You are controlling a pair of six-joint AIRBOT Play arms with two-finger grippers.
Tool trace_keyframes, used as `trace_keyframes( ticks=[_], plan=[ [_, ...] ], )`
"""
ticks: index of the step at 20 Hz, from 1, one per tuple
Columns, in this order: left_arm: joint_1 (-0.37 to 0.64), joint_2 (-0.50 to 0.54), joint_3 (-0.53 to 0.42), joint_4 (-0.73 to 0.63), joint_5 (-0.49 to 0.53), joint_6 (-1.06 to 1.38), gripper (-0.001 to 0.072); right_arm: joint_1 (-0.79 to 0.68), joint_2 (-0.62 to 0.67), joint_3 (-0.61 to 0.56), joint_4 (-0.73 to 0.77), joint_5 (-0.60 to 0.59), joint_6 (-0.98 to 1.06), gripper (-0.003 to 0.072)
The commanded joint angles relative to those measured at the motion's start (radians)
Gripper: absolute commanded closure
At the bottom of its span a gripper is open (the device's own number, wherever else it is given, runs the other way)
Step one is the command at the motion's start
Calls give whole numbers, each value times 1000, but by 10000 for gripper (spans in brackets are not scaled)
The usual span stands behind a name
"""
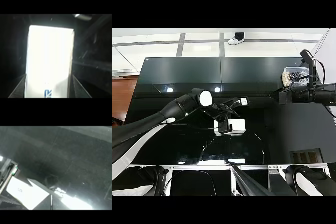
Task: Fold the box and place the chain.
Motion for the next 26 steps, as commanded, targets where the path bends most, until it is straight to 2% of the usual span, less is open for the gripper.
trace_keyframes(
  ticks=[1, 3, 5, 7, 8, 11, 13, 17, 19, 22, 26],
  plan=[
    [-37, 0, 8, 129, -18, -85, 0, 0, 1, 0, 6, 3, 0, 671],
    [-55, -2, 8, 169, -1, -100, 1, 0, 1, 0, 10, 0, 0, 671],
    [-84, -2, 8, 282, 28, -180, 18, 0, 1, 0, 10, 0, 0, 671],
    [-100, 0, 11, 365, 8, -240, 293, 0, 1, 0, 9, -1, 0, 671],
    [-97, 5, 21, 381, -20, -275, 383, 0, 1, 0, 9, -4, 0, 671],
    [-26, 57, 68, 388, -115, -366, 383, 0, 1, 0, 9, -20, 0, 671],
    [74, 119, 84, 386, -149, -397, 381, 0, 1, 1, 10, -26, 0, 671],
    [396, 211, 84, 384, -134, -397, 380, 0, 1, 0, 10, -24, 6, 671],
    [577, 200, 89, 384, -115, -402, 380, 0, 1, 0, 10, -25, 7, 671],
    [809, 161, 89, 380, 5, -408, 379, 0, 1, 0, 10, -25, 7, 671],
    [1003, 42, 137, 352, 171, -423, 379, 0, 1, 0, 9, -29, 7, 671]
  ],
)
